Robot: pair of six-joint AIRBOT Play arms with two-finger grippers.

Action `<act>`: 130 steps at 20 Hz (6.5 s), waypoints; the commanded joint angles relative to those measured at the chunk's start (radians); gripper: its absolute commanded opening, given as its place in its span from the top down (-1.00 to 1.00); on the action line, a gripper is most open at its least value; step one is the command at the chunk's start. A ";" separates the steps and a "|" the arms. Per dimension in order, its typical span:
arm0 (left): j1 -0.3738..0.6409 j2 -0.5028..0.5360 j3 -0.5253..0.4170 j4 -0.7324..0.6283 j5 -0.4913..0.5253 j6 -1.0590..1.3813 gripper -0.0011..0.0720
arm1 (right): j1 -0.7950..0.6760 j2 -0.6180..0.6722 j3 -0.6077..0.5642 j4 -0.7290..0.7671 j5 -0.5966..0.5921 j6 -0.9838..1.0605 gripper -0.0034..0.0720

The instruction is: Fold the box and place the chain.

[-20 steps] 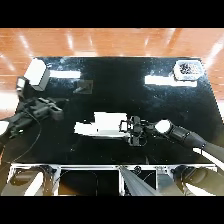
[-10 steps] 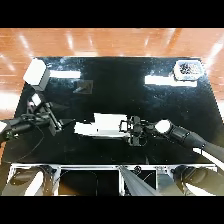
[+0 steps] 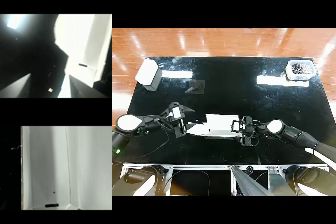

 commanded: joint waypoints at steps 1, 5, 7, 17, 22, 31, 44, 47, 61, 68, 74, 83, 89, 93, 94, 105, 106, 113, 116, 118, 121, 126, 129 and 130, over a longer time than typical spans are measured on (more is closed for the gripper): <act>-0.027 -0.067 0.000 0.003 0.012 0.084 -0.53 | 0.001 0.000 0.000 0.000 0.000 0.000 -0.50; -0.003 -0.169 -0.005 0.032 -0.032 0.042 -0.79 | 0.001 0.000 0.000 0.001 0.000 0.000 -0.50; -0.003 -0.165 -0.006 0.117 -0.107 -0.054 -0.79 | 0.001 0.000 0.000 0.000 0.000 0.000 -0.50; -0.104 -0.167 -0.034 0.144 -0.049 -0.045 -0.79 | 0.001 0.000 0.000 0.001 0.000 0.000 -0.50; -0.119 -0.167 -0.039 0.093 0.019 -0.045 -0.79 | 0.001 0.000 0.000 0.001 0.000 0.000 -0.50; -0.120 -0.209 -0.039 0.037 0.059 -0.045 -0.79 | 0.001 0.000 0.000 0.001 0.000 0.000 -0.50; -0.168 -0.248 -0.039 -0.010 0.113 -0.017 -0.78 | 0.001 0.000 0.000 0.001 0.000 0.000 -0.50; -0.167 -0.248 -0.039 -0.007 0.114 -0.019 -0.78 | 0.001 0.000 0.000 0.000 0.000 0.000 -0.50; -0.166 -0.229 -0.039 0.204 0.052 -0.277 -0.78 | 0.001 0.000 0.000 0.000 0.000 0.000 -0.50; -0.167 -0.228 -0.039 0.203 0.064 -0.293 -0.78 | 0.001 0.000 0.000 0.000 0.000 0.000 -0.50; -0.168 -0.228 -0.039 0.147 0.077 -0.293 -0.73 | 0.001 0.000 0.000 0.000 0.000 0.000 -0.50; -0.168 -0.228 -0.039 0.113 0.113 -0.295 -0.26 | 0.001 0.000 0.000 0.000 0.000 0.000 -0.50; -0.199 -0.228 -0.039 0.112 0.114 -0.295 -0.26 | 0.001 0.000 0.000 0.000 0.000 0.000 -0.50; -0.190 -0.228 -0.039 0.211 0.114 -0.300 -0.30 | 0.001 0.000 0.000 0.000 0.000 0.000 -0.50; -0.184 -0.228 -0.039 0.216 0.115 -0.300 -0.30 | 0.001 0.000 0.000 0.000 0.000 0.000 -0.50; -0.237 -0.126 -0.040 0.226 0.064 -0.299 -0.80 | 0.001 0.000 0.000 0.001 0.000 0.000 -0.50; -0.249 -0.122 -0.040 0.225 0.066 -0.299 -0.80 | 0.001 0.000 0.000 0.000 0.000 0.000 -0.50; -0.256 -0.117 -0.063 0.178 0.194 -0.298 -0.80 | 0.001 0.000 0.000 0.001 0.000 0.000 -0.50; -0.256 -0.120 -0.063 0.177 0.206 -0.298 -0.80 | 0.001 0.000 0.000 0.000 0.000 0.000 -0.50; -0.257 -0.125 -0.063 0.177 0.237 -0.298 -0.80 | 0.001 0.000 0.000 0.001 0.000 0.000 -0.50; -0.257 -0.146 -0.063 0.177 0.248 -0.260 -0.79 | 0.001 0.000 0.000 0.000 0.000 0.000 -0.50; -0.259 -0.166 -0.062 0.174 0.246 -0.231 -0.76 | 0.001 0.000 0.000 0.000 0.000 0.000 -0.50; -0.259 -0.170 -0.062 0.117 0.245 -0.171 -0.76 | 0.001 0.000 0.000 0.001 0.000 0.000 -0.50; -0.259 -0.174 -0.062 0.088 0.245 -0.153 -0.76 | 0.001 0.000 0.000 0.000 0.000 0.000 -0.50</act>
